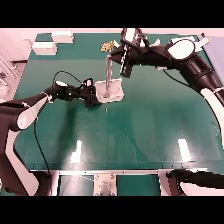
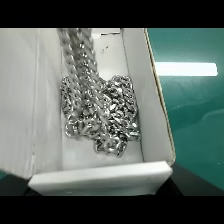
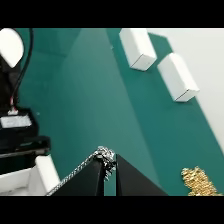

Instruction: Fold the box and place the chain.

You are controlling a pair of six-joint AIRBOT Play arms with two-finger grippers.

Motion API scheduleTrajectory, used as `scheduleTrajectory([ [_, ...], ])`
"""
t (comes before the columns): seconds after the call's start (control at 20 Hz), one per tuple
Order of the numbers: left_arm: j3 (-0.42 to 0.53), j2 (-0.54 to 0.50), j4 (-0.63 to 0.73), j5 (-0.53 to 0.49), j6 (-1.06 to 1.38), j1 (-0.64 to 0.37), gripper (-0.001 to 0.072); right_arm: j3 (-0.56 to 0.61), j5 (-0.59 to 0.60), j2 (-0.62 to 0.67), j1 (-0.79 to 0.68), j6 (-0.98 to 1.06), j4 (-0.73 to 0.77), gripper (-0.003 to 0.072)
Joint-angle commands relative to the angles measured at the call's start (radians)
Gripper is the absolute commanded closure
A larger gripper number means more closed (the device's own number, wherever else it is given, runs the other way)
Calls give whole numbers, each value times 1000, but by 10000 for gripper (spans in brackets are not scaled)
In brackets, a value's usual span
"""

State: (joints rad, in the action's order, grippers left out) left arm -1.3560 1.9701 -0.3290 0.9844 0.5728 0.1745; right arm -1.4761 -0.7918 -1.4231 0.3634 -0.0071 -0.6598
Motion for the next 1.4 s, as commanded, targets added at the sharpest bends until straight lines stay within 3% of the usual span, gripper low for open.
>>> scheduleTrajectory([
  [0.0, -1, 0, 0, 0, 0, -1, 85, 79, -1, -31, -5, 8, -3, 686],
  [0.45, -1, 0, 0, 0, 0, -1, 85, 134, -64, -200, -23, 16, 40, 681],
  [0.5, -1, 0, 0, 0, 0, -1, 85, 134, -65, -198, -24, 15, 40, 583],
  [0.55, -1, 0, 0, 0, 1, -1, 85, 132, -64, -197, -27, 14, 40, 386],
  [0.6, -1, 0, 0, 0, 1, -1, 85, 125, -65, -197, -31, 15, 40, 275],
  [1.0, -1, 0, 0, 0, 1, -1, 85, -33, -58, -109, -42, -59, 44, 331],
  [1.05, -1, 0, 0, 0, 1, -1, 85, -46, -35, -119, -50, -90, 51, 417],
  [1.1, -1, 0, 0, 0, 1, -1, 84, -55, -23, -140, -55, -111, 68, 455],
  [1.35, -1, 0, 0, 0, 1, -1, 85, -82, -56, -277, -93, -180, 89, 461],
])
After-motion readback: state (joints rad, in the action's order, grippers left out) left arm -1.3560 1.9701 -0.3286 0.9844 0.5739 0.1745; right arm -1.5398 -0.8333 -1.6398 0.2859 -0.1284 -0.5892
